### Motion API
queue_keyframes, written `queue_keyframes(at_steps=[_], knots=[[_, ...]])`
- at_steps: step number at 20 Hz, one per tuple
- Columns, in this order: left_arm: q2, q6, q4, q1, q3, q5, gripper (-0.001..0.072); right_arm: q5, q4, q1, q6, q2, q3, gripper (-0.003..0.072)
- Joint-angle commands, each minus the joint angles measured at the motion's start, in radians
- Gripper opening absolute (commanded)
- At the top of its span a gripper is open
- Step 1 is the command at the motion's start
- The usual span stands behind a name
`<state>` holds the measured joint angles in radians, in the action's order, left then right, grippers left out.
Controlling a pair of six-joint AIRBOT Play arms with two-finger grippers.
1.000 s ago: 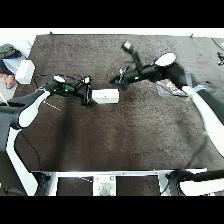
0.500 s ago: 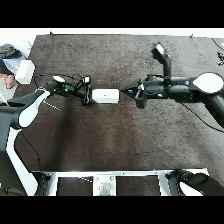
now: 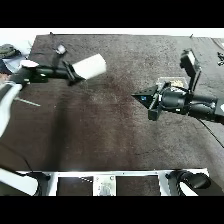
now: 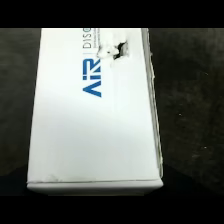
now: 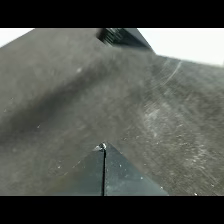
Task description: Fold the box and place the chain.
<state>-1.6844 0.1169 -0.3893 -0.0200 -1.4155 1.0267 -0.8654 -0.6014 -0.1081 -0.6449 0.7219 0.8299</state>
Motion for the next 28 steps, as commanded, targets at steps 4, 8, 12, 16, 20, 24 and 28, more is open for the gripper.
queue_keyframes(at_steps=[4,8,12,16,20,24,28], knots=[[0.511,-0.265,-0.03,-0.286,0.449,-0.3,0.0004,0.166,-0.023,0.0,-0.031,-0.179,-0.13,-0.003],[0.716,-0.685,-0.342,-0.517,0.673,-0.441,0.0005,0.167,-0.024,0.0,-0.03,-0.208,-0.178,-0.003],[0.726,-0.792,-0.604,-0.711,0.678,-0.234,0.0005,0.171,-0.064,0.001,-0.03,-0.208,-0.18,-0.0029],[0.684,-0.789,-0.648,-0.752,0.683,-0.243,0.0005,0.169,-0.127,0.001,-0.031,-0.208,-0.18,-0.003],[0.561,-0.765,-0.654,-0.752,0.683,-0.298,0.0005,0.177,-0.137,0.001,-0.03,-0.207,-0.18,-0.0029],[0.466,-0.724,-0.654,-0.752,0.679,-0.314,0.0005,0.179,-0.136,0.001,-0.03,-0.207,-0.18,-0.0029],[0.431,-0.706,-0.659,-0.752,0.677,-0.346,0.0013,0.182,-0.135,0.001,-0.063,-0.207,-0.18,-0.0029]])
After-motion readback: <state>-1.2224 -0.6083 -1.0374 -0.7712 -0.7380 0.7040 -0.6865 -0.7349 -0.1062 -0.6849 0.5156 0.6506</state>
